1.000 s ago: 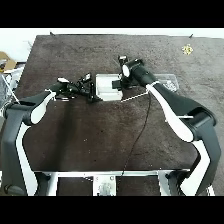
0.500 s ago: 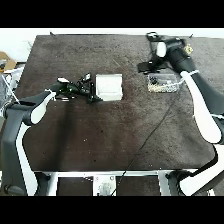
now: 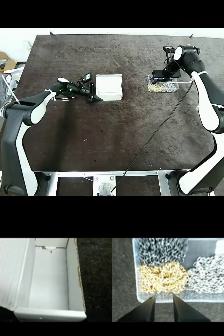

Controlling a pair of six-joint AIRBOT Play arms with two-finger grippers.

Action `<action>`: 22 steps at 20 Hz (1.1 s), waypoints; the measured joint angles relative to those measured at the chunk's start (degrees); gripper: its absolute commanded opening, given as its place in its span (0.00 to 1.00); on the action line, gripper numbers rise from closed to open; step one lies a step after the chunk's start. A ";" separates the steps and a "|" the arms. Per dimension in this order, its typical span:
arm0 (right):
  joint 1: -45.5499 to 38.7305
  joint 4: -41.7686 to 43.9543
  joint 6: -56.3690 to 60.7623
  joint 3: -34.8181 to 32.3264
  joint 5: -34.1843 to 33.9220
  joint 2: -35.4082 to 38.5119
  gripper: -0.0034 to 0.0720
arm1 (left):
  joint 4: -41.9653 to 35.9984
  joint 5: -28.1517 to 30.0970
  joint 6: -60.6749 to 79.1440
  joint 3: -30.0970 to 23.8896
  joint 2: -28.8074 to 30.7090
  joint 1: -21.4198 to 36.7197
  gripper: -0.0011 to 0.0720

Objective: Fold the box and place the chain.

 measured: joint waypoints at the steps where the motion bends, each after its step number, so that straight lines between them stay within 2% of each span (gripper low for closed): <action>1: -0.09 0.90 -0.42 0.00 0.20 -0.63 0.32 | 0.00 0.00 0.00 0.00 0.00 0.00 0.58; 4: -0.09 2.86 -1.33 0.00 0.74 -2.47 0.32 | 0.00 0.00 0.00 0.00 0.00 0.00 0.58; 5: -0.09 3.13 -1.46 0.00 0.90 -2.99 0.34 | 0.00 0.00 0.00 0.00 0.00 0.00 0.58; 6: -0.09 3.63 -1.55 0.00 1.01 -3.45 0.42 | 0.00 0.00 0.00 0.00 0.00 0.00 0.58; 14: -0.04 4.59 -1.97 -0.04 -1.16 -4.81 0.39 | 0.00 0.00 0.00 -0.02 0.00 0.00 0.58; 15: -0.02 4.57 -1.97 -0.07 -1.64 -4.85 0.32 | 0.00 0.00 0.00 0.00 0.00 0.00 0.58; 16: -0.02 4.55 -1.99 -0.07 -1.92 -4.85 0.14 | 0.00 0.00 -0.02 0.00 0.00 0.00 0.58; 22: 0.20 3.89 -1.97 -0.07 -2.95 -3.78 0.15 | -0.02 0.00 -0.02 0.00 0.00 0.00 0.58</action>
